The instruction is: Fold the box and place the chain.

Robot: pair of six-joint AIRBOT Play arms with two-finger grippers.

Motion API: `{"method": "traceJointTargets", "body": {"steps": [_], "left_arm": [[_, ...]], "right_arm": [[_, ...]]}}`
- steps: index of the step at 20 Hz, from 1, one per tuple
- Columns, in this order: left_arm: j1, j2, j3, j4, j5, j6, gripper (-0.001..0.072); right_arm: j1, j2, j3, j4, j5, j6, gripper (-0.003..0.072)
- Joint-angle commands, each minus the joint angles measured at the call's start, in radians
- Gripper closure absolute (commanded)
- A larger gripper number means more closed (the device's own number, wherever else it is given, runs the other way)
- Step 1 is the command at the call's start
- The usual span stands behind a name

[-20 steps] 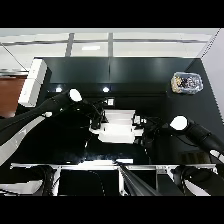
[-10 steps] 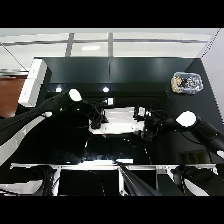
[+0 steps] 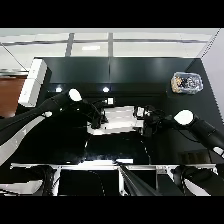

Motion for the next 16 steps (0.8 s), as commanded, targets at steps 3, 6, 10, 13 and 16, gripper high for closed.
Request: {"method": "traceJointTargets", "body": {"steps": [3, 6, 10, 13, 16], "left_arm": [[0.0, 0.0, 0.0, 0.001, -0.001, 0.001, 0.0677], [0.0, 0.0, 0.0, 0.001, -0.001, 0.001, 0.0678], [-0.002, 0.003, 0.002, 0.002, -0.004, 0.035, 0.0679], [-0.016, 0.017, 0.002, 0.018, 0.013, 0.078, 0.068], [-0.042, 0.037, 0.001, 0.085, 0.071, 0.08, 0.068]], "right_arm": [[0.0, -0.047, 0.001, 0.057, 0.006, -0.063, -0.0033], [0.0, -0.068, 0.001, 0.058, 0.019, -0.067, -0.0033], [-0.013, -0.068, 0.001, 0.105, 0.025, -0.091, -0.0033], [-0.012, -0.068, 0.001, 0.114, 0.071, -0.091, -0.0033], [-0.013, -0.068, 0.001, 0.127, 0.079, -0.092, -0.0033]]}}
